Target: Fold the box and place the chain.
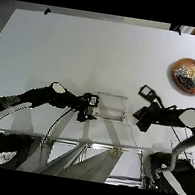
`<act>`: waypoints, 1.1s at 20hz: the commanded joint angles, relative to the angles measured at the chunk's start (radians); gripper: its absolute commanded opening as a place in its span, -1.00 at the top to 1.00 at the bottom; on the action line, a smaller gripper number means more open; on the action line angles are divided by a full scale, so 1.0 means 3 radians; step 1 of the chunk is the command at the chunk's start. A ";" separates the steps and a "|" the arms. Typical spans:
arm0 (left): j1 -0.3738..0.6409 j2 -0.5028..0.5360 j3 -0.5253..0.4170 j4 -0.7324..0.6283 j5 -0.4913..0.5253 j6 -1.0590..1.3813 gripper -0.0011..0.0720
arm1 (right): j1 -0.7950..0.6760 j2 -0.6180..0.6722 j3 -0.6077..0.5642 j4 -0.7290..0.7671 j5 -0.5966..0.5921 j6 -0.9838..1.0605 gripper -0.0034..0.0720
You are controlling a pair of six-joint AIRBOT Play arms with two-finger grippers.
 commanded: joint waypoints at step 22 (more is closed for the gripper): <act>0.0001 0.0003 0.0003 0.0001 -0.0001 0.0003 0.22 | -0.0547 -0.1214 -0.0282 0.0872 -0.0001 0.1158 0.87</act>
